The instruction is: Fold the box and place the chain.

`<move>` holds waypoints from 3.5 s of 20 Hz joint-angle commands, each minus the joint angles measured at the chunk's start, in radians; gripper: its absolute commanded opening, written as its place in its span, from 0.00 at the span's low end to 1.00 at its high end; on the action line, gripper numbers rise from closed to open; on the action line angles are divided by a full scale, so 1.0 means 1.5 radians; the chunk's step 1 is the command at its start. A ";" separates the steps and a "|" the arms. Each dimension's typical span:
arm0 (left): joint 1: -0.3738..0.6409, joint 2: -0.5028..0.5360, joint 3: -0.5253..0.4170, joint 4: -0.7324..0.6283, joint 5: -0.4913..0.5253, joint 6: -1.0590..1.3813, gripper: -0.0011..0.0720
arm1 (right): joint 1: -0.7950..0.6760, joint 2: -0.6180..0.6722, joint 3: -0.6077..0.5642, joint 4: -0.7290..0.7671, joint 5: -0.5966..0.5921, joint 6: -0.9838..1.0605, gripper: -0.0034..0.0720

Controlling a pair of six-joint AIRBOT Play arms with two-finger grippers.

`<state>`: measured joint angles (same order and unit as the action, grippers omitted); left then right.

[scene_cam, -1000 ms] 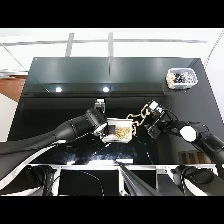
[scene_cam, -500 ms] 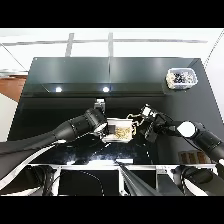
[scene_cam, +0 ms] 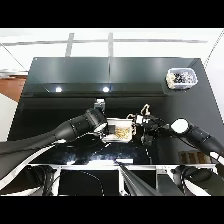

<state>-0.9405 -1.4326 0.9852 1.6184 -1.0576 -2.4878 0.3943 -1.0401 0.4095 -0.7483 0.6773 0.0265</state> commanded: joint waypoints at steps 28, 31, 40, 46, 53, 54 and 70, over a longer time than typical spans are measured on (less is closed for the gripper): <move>-0.001 0.001 0.000 0.000 -0.001 0.000 0.06 | 0.002 -0.058 0.000 0.103 -0.053 -0.087 0.58; 0.000 0.001 0.000 0.000 -0.001 0.000 0.06 | 0.002 -0.058 0.000 0.102 -0.053 -0.085 0.21; 0.000 0.001 0.000 0.000 -0.001 0.000 0.06 | -0.010 0.056 0.003 0.096 -0.050 0.033 0.08; 0.000 0.001 0.000 0.000 -0.001 0.000 0.06 | -0.095 0.200 0.066 0.020 0.079 0.224 0.08; 0.000 0.001 0.000 0.000 0.001 0.000 0.06 | -0.123 0.269 0.273 -0.011 0.258 0.376 0.08; 0.000 0.001 0.000 0.000 0.001 0.000 0.06 | -0.123 0.269 0.313 -0.006 0.283 0.391 0.08; 0.000 0.001 0.000 0.000 0.002 0.000 0.06 | -0.108 0.229 0.457 0.197 0.419 0.484 0.08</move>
<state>-0.9405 -1.4326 0.9852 1.6180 -1.0561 -2.4878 0.2169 -0.6704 1.1141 -0.4931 1.2304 0.7231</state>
